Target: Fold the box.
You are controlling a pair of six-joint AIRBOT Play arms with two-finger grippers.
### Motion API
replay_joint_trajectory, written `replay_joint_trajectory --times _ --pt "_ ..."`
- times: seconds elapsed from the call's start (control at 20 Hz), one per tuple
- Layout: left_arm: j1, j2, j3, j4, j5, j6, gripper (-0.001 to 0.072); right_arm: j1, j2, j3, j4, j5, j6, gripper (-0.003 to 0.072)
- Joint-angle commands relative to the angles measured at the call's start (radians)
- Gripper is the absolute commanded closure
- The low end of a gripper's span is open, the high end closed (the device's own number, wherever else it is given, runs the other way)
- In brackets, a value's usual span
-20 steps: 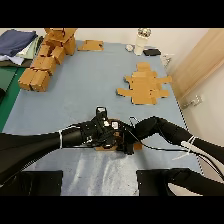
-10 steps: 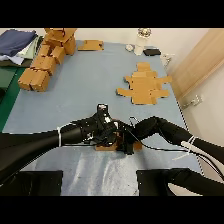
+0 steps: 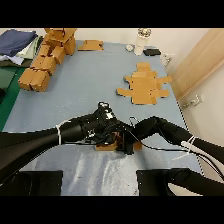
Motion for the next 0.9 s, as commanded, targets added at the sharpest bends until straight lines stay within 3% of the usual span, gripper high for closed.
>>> replay_joint_trajectory --times 0.0,0.65,0.75,0.85 --pt "0.000 0.005 0.003 0.003 -0.029 0.009 0.0438 0.001 -0.001 0.000 0.000 0.000 0.000 0.0216" --pt "0.000 0.051 0.003 0.007 -0.022 0.009 0.0441 0.001 -0.001 0.000 0.000 0.000 0.000 0.0216" --pt "0.000 0.051 0.003 0.007 -0.021 0.010 0.0615 0.001 -0.001 0.000 0.000 0.000 0.000 0.0216" --pt "0.000 0.051 0.003 0.008 -0.023 0.037 0.0697 0.001 -0.001 0.000 0.000 0.000 0.000 0.0216"
